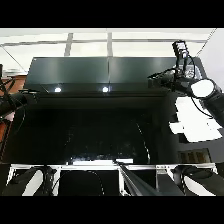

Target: Fold the box and place the chain.

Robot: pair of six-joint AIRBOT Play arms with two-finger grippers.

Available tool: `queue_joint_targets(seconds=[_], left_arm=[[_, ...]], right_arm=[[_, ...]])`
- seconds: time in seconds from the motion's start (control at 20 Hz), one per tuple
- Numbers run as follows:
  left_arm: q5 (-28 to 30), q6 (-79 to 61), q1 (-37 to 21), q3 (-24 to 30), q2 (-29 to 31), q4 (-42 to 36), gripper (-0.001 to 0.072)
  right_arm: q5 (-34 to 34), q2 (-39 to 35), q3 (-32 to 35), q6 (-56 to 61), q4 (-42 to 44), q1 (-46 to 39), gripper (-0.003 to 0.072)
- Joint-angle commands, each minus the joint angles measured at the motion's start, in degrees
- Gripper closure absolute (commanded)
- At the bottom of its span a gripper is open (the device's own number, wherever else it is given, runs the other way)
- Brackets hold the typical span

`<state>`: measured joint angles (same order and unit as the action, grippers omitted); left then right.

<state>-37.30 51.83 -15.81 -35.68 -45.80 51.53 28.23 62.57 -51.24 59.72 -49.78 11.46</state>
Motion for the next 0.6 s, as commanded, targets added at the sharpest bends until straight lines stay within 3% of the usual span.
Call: queue_joint_targets(seconds=[0.0,0.4,0.55], left_arm=[[0.0,0.0,0.0,0.0,0.0,0.0,0.0683],[0.2,0.0,0.0,0.0,0.0,0.0,0.0683],[8.0,0.0,0.0,0.0,-1.1,0.0,0.0683]], right_arm=[[0.0,0.0,0.0,0.0,0.0,0.0,0.0674],[0.0,0.0,0.0,0.0,0.0,0.0,0.0674],[0.0,0.0,0.0,0.0,0.0,0.0,0.0674]])
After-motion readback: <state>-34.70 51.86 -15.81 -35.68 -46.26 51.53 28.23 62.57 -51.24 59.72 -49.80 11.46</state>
